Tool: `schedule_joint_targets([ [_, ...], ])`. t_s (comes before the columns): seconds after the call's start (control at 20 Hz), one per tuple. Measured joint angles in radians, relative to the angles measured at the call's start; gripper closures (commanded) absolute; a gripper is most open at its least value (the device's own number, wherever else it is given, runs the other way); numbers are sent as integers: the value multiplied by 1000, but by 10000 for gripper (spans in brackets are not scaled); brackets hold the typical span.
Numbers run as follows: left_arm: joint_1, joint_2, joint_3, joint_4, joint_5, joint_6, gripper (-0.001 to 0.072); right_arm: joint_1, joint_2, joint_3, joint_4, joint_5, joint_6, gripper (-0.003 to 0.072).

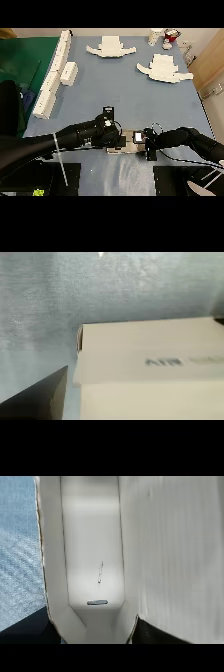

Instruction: Fold the box.

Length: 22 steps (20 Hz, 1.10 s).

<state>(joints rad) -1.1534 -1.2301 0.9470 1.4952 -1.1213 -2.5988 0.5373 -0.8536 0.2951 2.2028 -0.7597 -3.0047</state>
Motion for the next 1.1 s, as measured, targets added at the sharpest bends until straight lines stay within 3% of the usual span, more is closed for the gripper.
schedule_joint_targets([
  [0.1, 0, 54, 29, -2, -79, 38, 212, 0, 0, 0, 0, 0, 0, 185],
  [0.15, 0, 85, 40, -2, -126, 50, 356, 0, 0, 0, 0, 0, 0, 185],
  [0.2, 0, 113, 47, -2, -169, 60, 709, 0, 0, 0, 0, 0, 0, 185],
  [0.35, 0, 175, 58, 0, -256, 132, 698, 0, 0, 0, 0, 0, 0, 185],
  [0.45, 0, 192, 60, 0, -260, 203, 697, 0, 0, 0, 0, 0, 0, 185],
  [0.75, -33, 229, 35, -35, -170, 527, 701, 0, 0, 0, 0, 0, 0, 185],
  [0.95, 39, 375, -105, -87, -56, 845, 696, 0, 0, 0, 0, 0, 0, 185],
  [1.0, 85, 421, -152, -119, -34, 978, 590, 0, 0, 0, 0, 0, 0, 185],
  [1.05, 132, 460, -195, -160, -16, 1115, 173, 0, 0, 0, 0, 0, 0, 185],
  [1.1, 185, 494, -238, -199, -1, 1253, 14, 0, 0, 0, 0, 0, 0, 185],
])
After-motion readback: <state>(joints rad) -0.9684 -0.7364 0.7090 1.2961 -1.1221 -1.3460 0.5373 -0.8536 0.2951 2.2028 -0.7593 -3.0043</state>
